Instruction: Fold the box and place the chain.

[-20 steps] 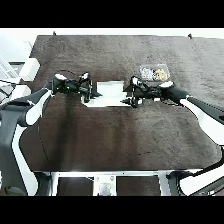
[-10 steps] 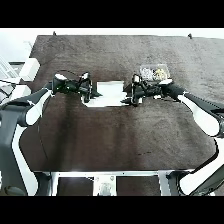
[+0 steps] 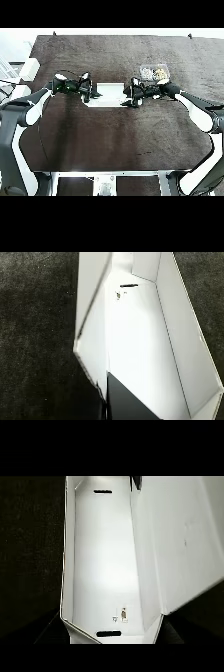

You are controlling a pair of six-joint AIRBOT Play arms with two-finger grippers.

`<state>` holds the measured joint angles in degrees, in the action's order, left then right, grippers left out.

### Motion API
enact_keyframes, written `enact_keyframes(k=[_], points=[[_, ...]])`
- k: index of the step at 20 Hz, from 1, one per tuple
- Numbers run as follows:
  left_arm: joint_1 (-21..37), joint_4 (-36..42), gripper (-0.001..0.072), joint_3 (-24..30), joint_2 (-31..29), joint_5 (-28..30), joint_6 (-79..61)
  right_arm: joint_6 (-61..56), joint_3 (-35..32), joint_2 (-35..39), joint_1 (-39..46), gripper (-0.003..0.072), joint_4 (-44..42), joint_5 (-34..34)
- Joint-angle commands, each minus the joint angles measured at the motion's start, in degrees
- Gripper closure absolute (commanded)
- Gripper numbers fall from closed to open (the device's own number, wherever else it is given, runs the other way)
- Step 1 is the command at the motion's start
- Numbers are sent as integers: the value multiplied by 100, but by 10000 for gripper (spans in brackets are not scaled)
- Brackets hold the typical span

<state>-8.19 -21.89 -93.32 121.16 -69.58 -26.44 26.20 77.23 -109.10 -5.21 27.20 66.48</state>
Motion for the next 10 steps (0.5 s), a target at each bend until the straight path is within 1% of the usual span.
enact_keyframes(k=[1, 10], points=[[2, 2, 687, 2, 2, 13, 2, 92, 181, -188, -15, 66, -22, 87], [2, 2, 687, 2, 2, 13, 2, 105, 535, -479, -184, 67, -13, 173]])
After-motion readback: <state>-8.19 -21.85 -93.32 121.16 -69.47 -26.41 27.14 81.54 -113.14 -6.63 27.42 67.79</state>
